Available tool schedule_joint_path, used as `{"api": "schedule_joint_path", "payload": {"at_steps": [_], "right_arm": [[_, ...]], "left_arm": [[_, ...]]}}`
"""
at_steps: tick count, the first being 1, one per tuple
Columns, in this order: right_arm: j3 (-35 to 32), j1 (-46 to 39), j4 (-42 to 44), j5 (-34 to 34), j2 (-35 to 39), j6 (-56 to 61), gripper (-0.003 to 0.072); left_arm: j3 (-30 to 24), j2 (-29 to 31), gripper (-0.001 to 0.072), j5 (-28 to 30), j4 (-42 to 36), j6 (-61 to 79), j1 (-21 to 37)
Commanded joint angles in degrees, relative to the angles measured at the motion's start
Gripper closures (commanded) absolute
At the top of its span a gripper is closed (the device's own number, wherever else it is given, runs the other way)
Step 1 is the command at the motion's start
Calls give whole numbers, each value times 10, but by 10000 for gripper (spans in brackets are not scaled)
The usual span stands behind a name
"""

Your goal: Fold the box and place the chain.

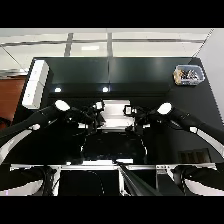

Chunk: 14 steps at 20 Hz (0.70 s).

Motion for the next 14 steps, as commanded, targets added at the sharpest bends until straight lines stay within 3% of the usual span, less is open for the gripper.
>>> {"api": "schedule_joint_path", "payload": {"at_steps": [1,2,3,4,5,6,7,8,10,14], "right_arm": [[0,1,0,1,0,0,485],[0,1,0,1,0,0,484],[0,1,0,1,0,0,485],[0,1,0,1,0,0,485],[0,1,0,1,0,0,484],[0,1,0,1,0,0,485],[0,1,0,1,0,0,484],[0,1,0,1,0,0,485],[0,1,0,1,0,0,485],[0,1,0,1,0,0,484]], "left_arm": [[0,-1,277,4,-2,0,0],[1,0,215,3,-4,-3,0],[1,0,365,2,-4,-5,0],[3,0,470,1,-4,-5,-1],[3,0,360,1,-10,-5,-1],[3,0,205,2,-13,-6,0],[3,1,305,1,-11,-8,1],[4,7,577,1,2,-8,3],[7,35,686,2,51,-52,13],[7,145,686,-22,190,-228,68]]}}
